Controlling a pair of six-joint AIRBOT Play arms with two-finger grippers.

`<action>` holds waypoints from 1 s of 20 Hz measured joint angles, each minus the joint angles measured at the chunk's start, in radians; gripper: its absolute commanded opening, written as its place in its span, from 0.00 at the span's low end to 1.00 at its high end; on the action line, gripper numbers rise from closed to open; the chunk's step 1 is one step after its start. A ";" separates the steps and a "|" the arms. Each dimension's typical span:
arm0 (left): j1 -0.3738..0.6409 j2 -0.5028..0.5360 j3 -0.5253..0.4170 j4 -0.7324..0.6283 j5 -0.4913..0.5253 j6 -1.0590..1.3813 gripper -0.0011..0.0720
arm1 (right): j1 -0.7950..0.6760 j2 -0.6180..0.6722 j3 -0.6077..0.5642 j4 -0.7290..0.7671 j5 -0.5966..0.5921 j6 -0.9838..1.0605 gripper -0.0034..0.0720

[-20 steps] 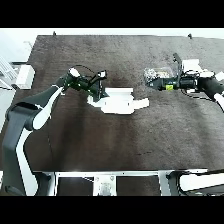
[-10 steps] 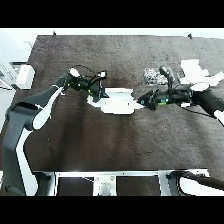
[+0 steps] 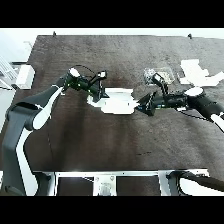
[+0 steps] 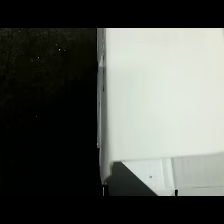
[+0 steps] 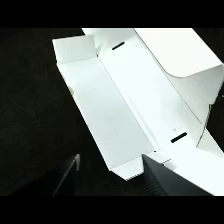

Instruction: Fold the box and place the chain.

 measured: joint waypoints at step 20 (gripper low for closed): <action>0.000 0.000 0.000 -0.001 0.001 0.000 0.04 | 0.277 -0.005 -0.080 -0.335 -0.406 -0.076 0.88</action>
